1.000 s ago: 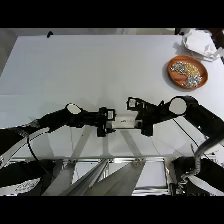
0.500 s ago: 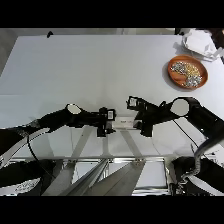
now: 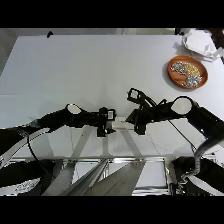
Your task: Fold the box and place the chain.
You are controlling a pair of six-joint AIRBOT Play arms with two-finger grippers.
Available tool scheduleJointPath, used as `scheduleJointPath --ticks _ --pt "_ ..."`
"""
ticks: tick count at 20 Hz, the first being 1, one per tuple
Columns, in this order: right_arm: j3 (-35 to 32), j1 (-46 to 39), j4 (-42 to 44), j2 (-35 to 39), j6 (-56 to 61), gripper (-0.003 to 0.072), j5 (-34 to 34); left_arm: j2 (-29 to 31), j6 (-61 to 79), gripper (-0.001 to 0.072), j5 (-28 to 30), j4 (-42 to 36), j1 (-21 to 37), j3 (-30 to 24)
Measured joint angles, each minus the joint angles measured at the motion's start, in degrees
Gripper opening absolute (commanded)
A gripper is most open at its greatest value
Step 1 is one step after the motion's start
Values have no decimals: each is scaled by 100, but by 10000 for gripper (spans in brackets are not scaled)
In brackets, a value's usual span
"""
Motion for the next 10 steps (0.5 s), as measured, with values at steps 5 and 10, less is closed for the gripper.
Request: scheduleJointPath --ticks 5,10 --pt "-459 0 866 0 -595 9 -284 0 0 86 0 0 0 0" --pt "-872 0 1388 -61 -988 8 -525 0 -2 86 2 0 0 0"
